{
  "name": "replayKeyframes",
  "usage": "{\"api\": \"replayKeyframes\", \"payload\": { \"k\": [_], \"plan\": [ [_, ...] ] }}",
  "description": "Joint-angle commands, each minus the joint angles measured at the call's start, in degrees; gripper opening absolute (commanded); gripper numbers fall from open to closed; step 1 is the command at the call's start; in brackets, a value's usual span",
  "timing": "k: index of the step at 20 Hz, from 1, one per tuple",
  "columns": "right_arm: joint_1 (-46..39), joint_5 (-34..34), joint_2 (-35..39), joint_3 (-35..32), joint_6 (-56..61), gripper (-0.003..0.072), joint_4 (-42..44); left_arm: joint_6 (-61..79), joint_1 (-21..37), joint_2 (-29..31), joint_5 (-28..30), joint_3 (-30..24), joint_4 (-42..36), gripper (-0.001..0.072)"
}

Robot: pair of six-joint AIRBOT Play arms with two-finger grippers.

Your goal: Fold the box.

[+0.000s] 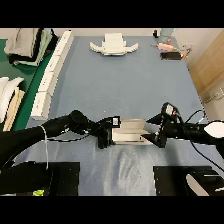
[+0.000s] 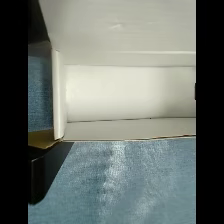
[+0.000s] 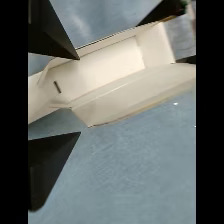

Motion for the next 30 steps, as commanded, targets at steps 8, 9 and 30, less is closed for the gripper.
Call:
{"api": "replayKeyframes", "payload": {
  "k": [8, 9, 30],
  "plan": [
    [0.24, 2.69, 1.05, 0.00, 63.01, 0.0707, 12.26, 0.00, 0.07, -0.02, -0.04, 0.07, 0.02, 0.0465],
    [0.55, 2.84, 1.05, 0.00, 64.24, 0.0707, 11.50, 0.00, 0.07, -0.02, -0.04, 0.07, 0.00, 0.0465],
    [3.15, 4.63, 1.42, 11.19, 62.79, 0.0504, 15.26, 0.00, 0.07, -0.02, -0.04, 0.07, 0.00, 0.0465]
  ]
}}
